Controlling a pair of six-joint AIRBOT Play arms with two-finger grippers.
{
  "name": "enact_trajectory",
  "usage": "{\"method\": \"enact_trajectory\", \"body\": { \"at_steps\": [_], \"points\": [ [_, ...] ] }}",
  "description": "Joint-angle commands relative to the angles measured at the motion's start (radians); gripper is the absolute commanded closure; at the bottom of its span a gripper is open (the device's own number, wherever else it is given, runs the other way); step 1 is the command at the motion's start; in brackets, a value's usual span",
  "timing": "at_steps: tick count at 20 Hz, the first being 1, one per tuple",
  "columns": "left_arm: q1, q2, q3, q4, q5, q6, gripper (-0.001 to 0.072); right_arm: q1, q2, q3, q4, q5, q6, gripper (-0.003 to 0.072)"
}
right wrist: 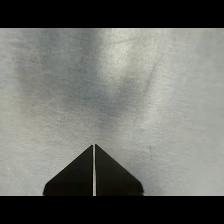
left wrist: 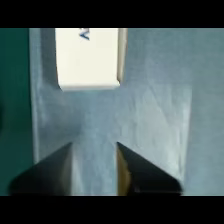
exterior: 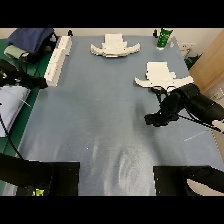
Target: Fold the box.
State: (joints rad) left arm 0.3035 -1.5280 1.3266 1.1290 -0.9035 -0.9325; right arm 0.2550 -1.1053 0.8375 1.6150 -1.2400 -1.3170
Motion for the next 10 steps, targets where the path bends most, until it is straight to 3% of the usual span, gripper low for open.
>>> {"method": "enact_trajectory", "body": {
  "at_steps": [1, 5, 10],
  "points": [
    [0.009, 0.111, 0.001, -0.016, -0.315, -0.052, 0.0696, 0.000, -0.001, 0.000, -0.002, 0.001, 0.000, 0.0663],
    [-0.076, 0.238, -0.013, -0.029, -0.414, -0.127, 0.0700, 0.000, -0.001, 0.000, -0.003, 0.001, 0.000, 0.0663],
    [-0.359, 0.449, -0.179, -0.029, -0.264, -0.261, 0.0700, 0.000, -0.001, 0.000, -0.003, 0.001, 0.000, 0.0663]
  ]
}}
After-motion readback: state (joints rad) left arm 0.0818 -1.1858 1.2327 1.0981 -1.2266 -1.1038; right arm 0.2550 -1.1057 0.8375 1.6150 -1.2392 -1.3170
